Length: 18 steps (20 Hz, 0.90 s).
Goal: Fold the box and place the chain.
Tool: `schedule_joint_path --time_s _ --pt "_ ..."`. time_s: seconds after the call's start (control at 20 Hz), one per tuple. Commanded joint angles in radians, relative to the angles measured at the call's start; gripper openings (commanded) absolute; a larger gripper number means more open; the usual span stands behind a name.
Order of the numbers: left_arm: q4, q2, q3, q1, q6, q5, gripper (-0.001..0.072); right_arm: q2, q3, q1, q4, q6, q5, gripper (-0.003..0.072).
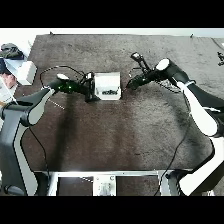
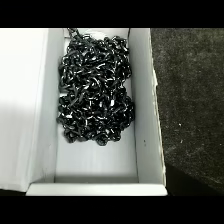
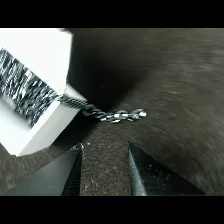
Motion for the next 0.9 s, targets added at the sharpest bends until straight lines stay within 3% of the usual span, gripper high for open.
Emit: schedule_joint_path --time_s 0.0,0.85 --pt "0.000 0.000 0.001 0.000 0.000 0.000 0.0340 -0.106 0.126 0.001 0.000 -0.133 0.139 0.0330" --pt "0.000 0.000 0.000 0.000 0.000 0.000 0.0340 -0.176 0.147 0.054 -0.101 -0.325 0.055 0.0328"
